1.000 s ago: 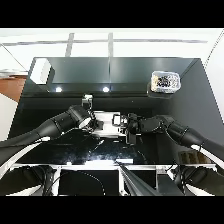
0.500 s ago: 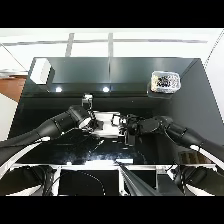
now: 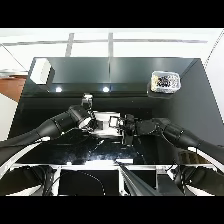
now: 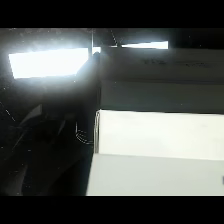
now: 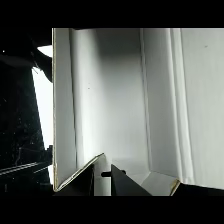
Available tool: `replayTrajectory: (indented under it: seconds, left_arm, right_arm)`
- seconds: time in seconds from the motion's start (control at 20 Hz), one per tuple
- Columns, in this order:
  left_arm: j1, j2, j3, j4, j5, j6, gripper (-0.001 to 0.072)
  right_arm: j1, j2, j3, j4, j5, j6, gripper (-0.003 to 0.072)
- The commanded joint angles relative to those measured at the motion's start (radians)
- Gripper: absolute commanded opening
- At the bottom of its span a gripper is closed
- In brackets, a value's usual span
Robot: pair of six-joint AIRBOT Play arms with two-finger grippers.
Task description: Fold the box and place the chain.
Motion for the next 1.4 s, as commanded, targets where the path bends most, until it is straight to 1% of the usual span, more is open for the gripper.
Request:
replayTrajectory:
  seconds: [0.0, 0.2, 0.35, 0.45, 0.55, 0.65, 0.7, 0.75, 0.8, 0.85, 0.9, 0.95, 1.0, 1.15, 1.2, 1.25, 1.35]
  left_arm:
    - [0.000, -0.001, 0.000, -0.003, 0.001, -0.001, 0.0027]
    - [0.000, -0.001, 0.000, -0.003, 0.000, -0.001, 0.0027]
    - [0.000, -0.001, 0.000, -0.003, -0.006, -0.001, 0.0027]
    - [0.000, -0.001, 0.000, -0.003, -0.006, -0.001, 0.0027]
    - [0.000, -0.001, 0.000, -0.003, -0.005, -0.001, 0.0027]
    - [0.000, -0.001, 0.000, -0.003, -0.005, -0.001, 0.0027]
    - [0.000, -0.001, 0.000, -0.003, -0.005, -0.001, 0.0027]
    - [0.000, -0.001, 0.000, -0.002, -0.005, -0.001, 0.0027]
    - [0.000, -0.001, 0.000, -0.003, -0.005, -0.001, 0.0027]
    - [0.000, -0.001, 0.000, -0.003, -0.006, -0.001, 0.0027]
    - [0.000, -0.001, 0.000, -0.003, -0.006, -0.001, 0.0027]
    - [0.000, -0.001, 0.000, -0.003, -0.006, -0.001, 0.0027]
    - [0.000, -0.001, 0.000, -0.003, -0.005, -0.001, 0.0027]
    - [0.000, -0.001, 0.000, -0.003, -0.006, -0.001, 0.0027]
    - [0.000, -0.001, 0.000, -0.003, -0.006, 0.000, 0.0027]
    - [0.000, -0.001, 0.000, -0.003, -0.006, 0.000, 0.0027]
    - [0.000, -0.001, 0.000, -0.002, -0.005, 0.000, 0.0027]
  right_arm:
    - [0.002, -0.001, 0.001, 0.001, 0.008, 0.007, 0.0138]
    - [-0.003, 0.004, 0.002, -0.011, 0.006, 0.007, 0.0138]
    - [-0.041, 0.053, 0.002, -0.055, -0.010, 0.059, 0.0138]
    - [-0.089, 0.109, 0.002, -0.060, -0.074, 0.060, 0.0138]
    - [-0.151, 0.153, 0.002, -0.079, -0.184, 0.073, 0.0137]
    - [-0.206, 0.164, 0.002, -0.108, -0.286, 0.101, 0.0137]
    - [-0.225, 0.164, 0.000, -0.126, -0.311, 0.108, 0.0138]
    - [-0.235, 0.164, -0.005, -0.130, -0.308, 0.113, 0.0149]
    - [-0.237, 0.163, -0.012, -0.130, -0.280, 0.113, 0.0402]
    - [-0.232, 0.162, -0.019, -0.120, -0.241, 0.112, 0.0629]
    - [-0.224, 0.153, -0.021, -0.112, -0.212, 0.107, 0.0631]
    - [-0.214, 0.139, -0.020, -0.091, -0.199, 0.077, 0.0603]
    - [-0.198, 0.118, -0.020, -0.065, -0.189, 0.034, 0.0536]
    - [-0.129, 0.058, -0.020, -0.008, -0.114, -0.110, 0.0535]
    - [-0.112, 0.040, -0.020, 0.001, -0.088, -0.136, 0.0445]
    - [-0.099, 0.027, -0.020, 0.002, -0.071, -0.136, 0.0300]
    - [-0.089, 0.012, -0.020, 0.002, -0.063, -0.136, 0.0296]
